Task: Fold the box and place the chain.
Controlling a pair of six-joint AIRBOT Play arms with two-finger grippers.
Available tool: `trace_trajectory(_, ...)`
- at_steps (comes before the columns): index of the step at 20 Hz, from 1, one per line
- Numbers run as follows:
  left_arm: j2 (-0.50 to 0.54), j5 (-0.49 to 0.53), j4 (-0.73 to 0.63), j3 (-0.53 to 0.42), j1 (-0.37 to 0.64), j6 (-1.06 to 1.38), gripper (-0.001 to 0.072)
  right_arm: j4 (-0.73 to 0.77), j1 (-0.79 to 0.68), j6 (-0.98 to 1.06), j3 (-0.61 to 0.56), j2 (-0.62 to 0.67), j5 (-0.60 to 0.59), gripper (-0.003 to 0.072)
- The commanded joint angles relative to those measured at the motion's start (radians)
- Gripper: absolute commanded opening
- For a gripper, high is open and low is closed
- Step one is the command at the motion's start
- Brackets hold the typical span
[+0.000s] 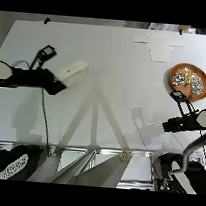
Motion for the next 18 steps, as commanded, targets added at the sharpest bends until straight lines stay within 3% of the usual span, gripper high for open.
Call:
trace_trajectory(1,0.021,-0.043,0.236,-0.004,0.203,-0.322,0.0208,0.0,0.0,0.0,-0.001,-0.001,0.0,0.0016)
trace_trajectory(5,-0.009,-0.037,0.233,-0.054,0.34,-0.323,0.021,0.0,0.0,0.0,-0.001,-0.001,0.0,0.0016)
trace_trajectory(8,-0.014,-0.024,0.244,-0.123,0.357,-0.323,0.0223,0.0,0.0,0.0,-0.001,-0.001,0.0,0.0016)
trace_trajectory(10,-0.014,-0.03,0.243,-0.158,0.356,-0.323,0.0403,0.0,0.0,0.0,-0.001,-0.001,0.0,0.0016)
trace_trajectory(12,-0.014,-0.04,0.243,-0.186,0.356,-0.323,0.0467,0.0,0.0,0.0,-0.001,-0.001,0.0,0.0016)
trace_trajectory(14,-0.014,-0.057,0.243,-0.2,0.356,-0.323,0.0626,0.0,0.0,0.0,-0.001,-0.001,0.0,0.0016)
trace_trajectory(16,-0.011,-0.081,0.244,-0.2,0.356,-0.328,0.07,0.0,0.0,0.0,-0.001,-0.001,0.0,0.0016)
trace_trajectory(18,0.007,-0.1,0.244,-0.2,0.354,-0.33,0.07,0.0,0.0,0.0,-0.001,-0.001,0.0,0.0016)
